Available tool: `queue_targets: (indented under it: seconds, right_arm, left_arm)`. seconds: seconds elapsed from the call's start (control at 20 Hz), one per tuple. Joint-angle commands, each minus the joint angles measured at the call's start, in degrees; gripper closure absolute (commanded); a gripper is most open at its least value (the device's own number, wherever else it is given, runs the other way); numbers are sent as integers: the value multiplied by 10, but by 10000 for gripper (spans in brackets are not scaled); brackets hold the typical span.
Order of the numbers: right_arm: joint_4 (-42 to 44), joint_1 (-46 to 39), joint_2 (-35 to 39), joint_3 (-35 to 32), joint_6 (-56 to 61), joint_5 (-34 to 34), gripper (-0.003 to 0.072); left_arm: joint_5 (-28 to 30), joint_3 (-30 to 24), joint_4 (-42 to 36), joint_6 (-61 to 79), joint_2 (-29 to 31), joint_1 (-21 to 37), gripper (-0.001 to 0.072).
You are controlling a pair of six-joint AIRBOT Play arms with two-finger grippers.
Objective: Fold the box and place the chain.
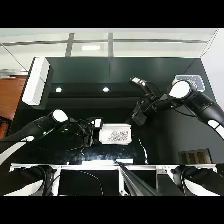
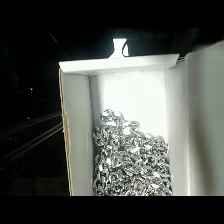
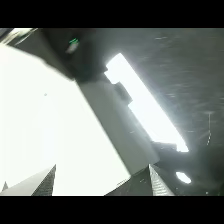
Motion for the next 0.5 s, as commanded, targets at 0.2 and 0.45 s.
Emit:
queue_targets:
  seconds: [0.2, 0.45]
  right_arm:
    - [-35, 56, -1, 8, -73, 24, -16]
    - [-28, 74, -1, 8, -160, -16, -16]
  left_arm:
    - [1, 0, 0, -1, 0, 0, 307]
    - [1, 0, 0, -1, 0, 0, 307]
